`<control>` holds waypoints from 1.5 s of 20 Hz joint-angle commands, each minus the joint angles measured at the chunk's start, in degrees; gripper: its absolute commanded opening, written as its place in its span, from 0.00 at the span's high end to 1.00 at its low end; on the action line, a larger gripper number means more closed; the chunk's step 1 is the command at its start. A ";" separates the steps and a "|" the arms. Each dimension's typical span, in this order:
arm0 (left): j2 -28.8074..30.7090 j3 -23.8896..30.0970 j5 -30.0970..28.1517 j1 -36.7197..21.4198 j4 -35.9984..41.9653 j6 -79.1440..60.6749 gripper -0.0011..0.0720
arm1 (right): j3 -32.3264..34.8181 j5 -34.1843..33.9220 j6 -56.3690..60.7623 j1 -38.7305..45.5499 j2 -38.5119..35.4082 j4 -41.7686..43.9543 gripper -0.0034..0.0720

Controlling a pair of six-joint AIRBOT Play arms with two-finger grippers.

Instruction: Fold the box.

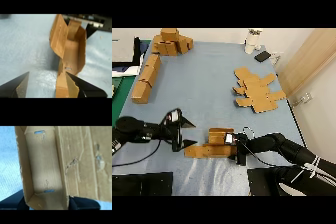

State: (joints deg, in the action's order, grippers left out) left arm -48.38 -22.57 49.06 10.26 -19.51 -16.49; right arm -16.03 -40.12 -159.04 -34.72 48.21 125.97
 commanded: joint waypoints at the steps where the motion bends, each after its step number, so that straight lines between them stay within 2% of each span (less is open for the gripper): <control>1: -1.33 5.68 -8.41 3.23 3.02 -11.06 0.03 | 0.04 0.02 0.00 -0.04 0.02 -0.20 0.30; 4: -6.97 3.82 -8.83 8.17 3.23 -10.47 0.03 | 0.04 0.02 0.00 -0.04 0.02 -0.20 0.30; 7: -9.99 3.41 -8.57 12.33 3.21 -10.47 0.03 | 0.04 0.00 0.00 -0.04 0.02 -0.20 0.30; 14: -10.64 2.67 -7.96 14.99 5.55 -7.91 0.03 | 0.04 0.00 0.00 -0.04 0.02 -0.20 0.30; 15: -10.95 2.69 -7.96 15.69 5.60 -7.91 0.07 | 0.04 0.00 0.00 -0.04 0.02 -0.20 0.30; 16: -11.19 2.67 -7.87 16.04 5.60 -7.91 0.30 | 0.04 0.00 0.00 -0.04 0.02 -0.20 0.30; 17: -11.28 2.64 -7.91 16.35 5.62 -7.91 0.42 | 0.04 0.00 0.00 -0.04 0.02 -0.20 0.30; 19: -11.28 2.62 -7.96 16.55 6.01 -7.91 0.43 | 0.04 0.00 0.00 -0.04 0.02 -0.20 0.30; 20: -11.28 2.62 -7.96 16.55 6.08 -7.89 0.58 | 0.04 0.00 0.00 -0.04 0.02 -0.20 0.30; 21: -11.28 2.60 -7.96 16.59 6.25 -7.91 0.60 | 0.04 0.02 0.00 -0.04 0.02 -0.20 0.30; 22: -11.28 2.60 -7.96 16.65 6.47 -7.91 0.68 | 0.04 0.00 0.00 -0.04 0.02 -0.20 0.30; 29: -12.98 1.18 -8.55 17.18 6.95 -9.49 0.70 | 0.04 0.00 0.00 -0.04 0.02 -0.20 0.30; 30: -13.09 0.83 -8.55 17.64 7.04 -9.51 0.84 | 0.04 0.00 0.00 -0.04 0.02 -0.20 0.30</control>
State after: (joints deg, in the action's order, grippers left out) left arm -60.88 -20.99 40.53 27.35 -12.82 -25.43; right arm -16.03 -40.14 -159.06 -34.72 48.21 125.75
